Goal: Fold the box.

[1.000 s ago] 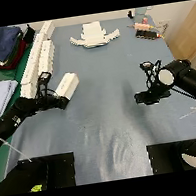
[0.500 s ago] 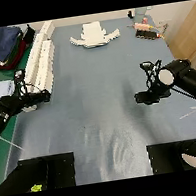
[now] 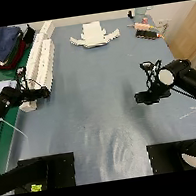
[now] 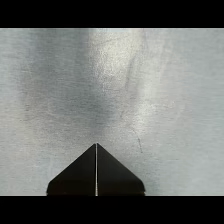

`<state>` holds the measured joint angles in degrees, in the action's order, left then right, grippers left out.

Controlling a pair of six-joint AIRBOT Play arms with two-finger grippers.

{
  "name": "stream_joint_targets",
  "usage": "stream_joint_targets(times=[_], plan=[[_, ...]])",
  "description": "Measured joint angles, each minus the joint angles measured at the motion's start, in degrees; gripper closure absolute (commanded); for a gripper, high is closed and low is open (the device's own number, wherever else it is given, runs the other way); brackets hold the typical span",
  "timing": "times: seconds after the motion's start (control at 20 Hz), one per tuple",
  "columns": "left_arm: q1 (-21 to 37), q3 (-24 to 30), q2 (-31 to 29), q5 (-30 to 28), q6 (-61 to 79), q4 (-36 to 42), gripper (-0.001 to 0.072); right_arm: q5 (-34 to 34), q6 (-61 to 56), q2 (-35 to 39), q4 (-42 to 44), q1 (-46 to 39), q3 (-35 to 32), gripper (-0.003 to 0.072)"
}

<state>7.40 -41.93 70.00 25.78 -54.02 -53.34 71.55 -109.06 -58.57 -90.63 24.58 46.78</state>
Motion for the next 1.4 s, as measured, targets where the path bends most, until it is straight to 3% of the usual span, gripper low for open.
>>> stream_joint_targets(times=[0.85,1.4], plan=[[-2.3,-22.7,21.2,0.4,-1.0,0.0,0.0308,0.0,0.0,0.0,0.0,0.0,0.0,0.0683],[-2.4,-27.7,26.4,-0.8,-0.6,-1.1,0.0308,0.0,0.0,0.0,0.0,0.0,0.0,0.0683]])
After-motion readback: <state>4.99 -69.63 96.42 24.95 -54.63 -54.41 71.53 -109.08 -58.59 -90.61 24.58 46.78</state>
